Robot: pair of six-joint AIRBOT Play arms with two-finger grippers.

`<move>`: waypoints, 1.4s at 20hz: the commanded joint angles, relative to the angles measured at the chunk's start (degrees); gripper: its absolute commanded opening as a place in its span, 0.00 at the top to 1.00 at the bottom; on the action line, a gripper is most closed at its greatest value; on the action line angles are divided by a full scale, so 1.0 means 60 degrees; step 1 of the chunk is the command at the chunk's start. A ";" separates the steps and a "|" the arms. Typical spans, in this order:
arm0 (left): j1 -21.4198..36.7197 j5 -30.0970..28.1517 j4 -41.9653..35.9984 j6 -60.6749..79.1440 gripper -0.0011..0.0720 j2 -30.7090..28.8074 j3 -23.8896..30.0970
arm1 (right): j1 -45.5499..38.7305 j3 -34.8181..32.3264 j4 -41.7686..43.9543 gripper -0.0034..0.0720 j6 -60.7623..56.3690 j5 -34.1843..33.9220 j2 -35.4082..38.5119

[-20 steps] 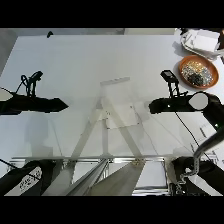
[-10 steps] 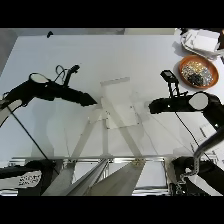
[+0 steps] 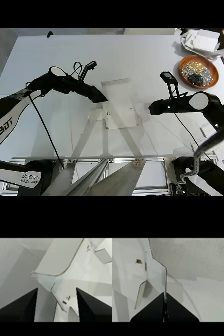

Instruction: Fold the box and place the chain.

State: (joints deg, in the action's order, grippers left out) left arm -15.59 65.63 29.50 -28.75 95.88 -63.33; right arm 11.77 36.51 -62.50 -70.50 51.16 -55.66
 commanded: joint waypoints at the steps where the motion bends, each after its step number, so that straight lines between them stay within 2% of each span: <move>1: -0.0040 0.0098 -0.0907 0.0780 0.26 0.0568 -0.0073 | 0.0011 -0.0007 0.0000 0.94 0.0004 0.0098 0.0007; 3: -0.0051 0.0459 -0.1665 0.1362 0.26 0.0900 -0.0073 | 0.0011 -0.0007 0.0000 0.94 0.0000 0.0113 0.0007; 5: -0.0106 0.0718 -0.1632 0.1497 0.26 0.1169 -0.0073 | 0.0011 -0.0007 0.0000 0.94 0.0000 0.0113 0.0007; 7: -0.0149 0.0929 -0.1632 0.1639 0.30 0.1384 -0.0073 | 0.0011 -0.0007 0.0000 0.94 0.0000 0.0113 0.0007; 9: -0.0208 0.0969 -0.1639 0.1840 0.37 0.1413 -0.0073 | 0.0011 -0.0007 0.0000 0.94 0.0000 0.0113 0.0011; 12: -0.0299 0.0965 -0.1723 0.2055 0.62 0.1413 -0.0073 | 0.0011 -0.0007 -0.0004 0.94 0.0000 0.0117 0.0007; 14: -0.0346 0.0965 -0.1705 0.2193 0.71 0.1410 -0.0073 | 0.0011 -0.0007 0.0000 0.94 -0.0004 0.0120 0.0007; 15: -0.0361 0.0965 -0.1708 0.2313 0.92 0.1410 -0.0073 | 0.0011 -0.0007 0.0007 0.94 -0.0004 0.0146 0.0007; 16: -0.0379 0.0965 -0.1708 0.2612 0.98 0.1395 -0.0073 | 0.0011 -0.0004 0.0007 0.94 -0.0004 0.0211 0.0011; 18: -0.0393 0.0965 -0.1708 0.3147 0.98 0.1282 -0.0073 | 0.0011 -0.0004 0.0117 0.93 0.0000 0.0506 0.0011; 20: -0.0393 0.0962 -0.1574 0.3614 0.98 0.1027 -0.0073 | 0.0011 0.0022 0.0372 0.79 0.0000 0.0856 0.0033; 23: -0.0397 0.0976 -0.0758 0.4233 0.98 0.0408 -0.0073 | 0.0000 0.0433 0.0481 0.63 0.0004 0.1468 0.0211; 26: -0.0466 0.1461 0.0441 0.4342 0.98 -0.0299 -0.0073 | 0.0000 0.0838 0.0295 0.63 0.0011 0.2138 0.0951; 28: -0.0758 0.1497 0.1574 0.3410 0.99 -0.0885 -0.0069 | 0.0000 0.0885 -0.0237 0.63 0.0004 0.2648 0.1730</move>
State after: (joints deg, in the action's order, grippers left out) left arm -18.81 73.38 30.04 -4.82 94.70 -63.72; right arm 11.79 40.66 -61.19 -70.48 62.37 -49.78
